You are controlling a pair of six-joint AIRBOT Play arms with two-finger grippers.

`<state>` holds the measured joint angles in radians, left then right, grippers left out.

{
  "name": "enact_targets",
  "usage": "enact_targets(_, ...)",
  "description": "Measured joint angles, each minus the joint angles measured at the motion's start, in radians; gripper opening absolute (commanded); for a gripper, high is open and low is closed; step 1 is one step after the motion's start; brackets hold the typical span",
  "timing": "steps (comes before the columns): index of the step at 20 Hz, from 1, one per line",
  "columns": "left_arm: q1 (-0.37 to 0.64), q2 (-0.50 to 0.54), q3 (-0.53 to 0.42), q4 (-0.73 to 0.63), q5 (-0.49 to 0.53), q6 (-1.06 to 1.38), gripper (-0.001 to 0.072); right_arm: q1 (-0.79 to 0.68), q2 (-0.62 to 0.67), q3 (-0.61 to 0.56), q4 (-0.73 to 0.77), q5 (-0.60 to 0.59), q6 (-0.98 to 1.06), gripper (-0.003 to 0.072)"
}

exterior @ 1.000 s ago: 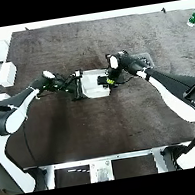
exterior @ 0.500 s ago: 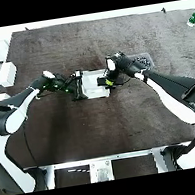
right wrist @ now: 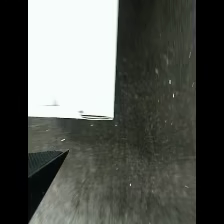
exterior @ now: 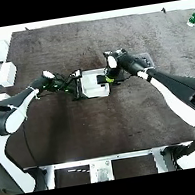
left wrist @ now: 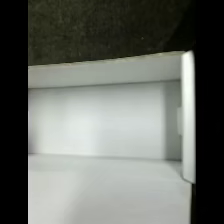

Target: Fold the box and place the chain.

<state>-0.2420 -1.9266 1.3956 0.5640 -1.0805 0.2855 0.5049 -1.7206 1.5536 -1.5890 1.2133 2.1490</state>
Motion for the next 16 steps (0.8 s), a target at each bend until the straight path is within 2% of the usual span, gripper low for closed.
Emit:
enact_targets(3,0.0,0.0,0.0,0.0,-0.001,0.0,0.0482,0.002,0.102,-0.003,-0.032,0.006,-0.063,0.0552)
enact_targets(5,0.0,0.0,0.0,0.001,-0.001,0.001,0.0482,-0.003,0.192,-0.029,-0.124,-0.02,-0.086,0.0552)
enact_targets(7,0.0,0.0,0.0,0.001,-0.001,0.001,0.0482,-0.031,0.28,-0.087,-0.21,-0.08,-0.097,0.0552)
enact_targets(10,0.0,0.0,0.0,0.001,-0.002,0.002,0.0482,-0.119,0.392,-0.231,-0.267,-0.246,-0.101,0.0532)
enact_targets(13,0.0,0.0,0.0,0.001,-0.002,0.002,0.0482,-0.241,0.422,-0.345,-0.241,-0.395,-0.12,0.0495)
enact_targets(16,0.0,0.0,0.0,0.001,-0.002,0.002,0.0482,-0.35,0.374,-0.378,-0.121,-0.494,-0.232,0.0493)
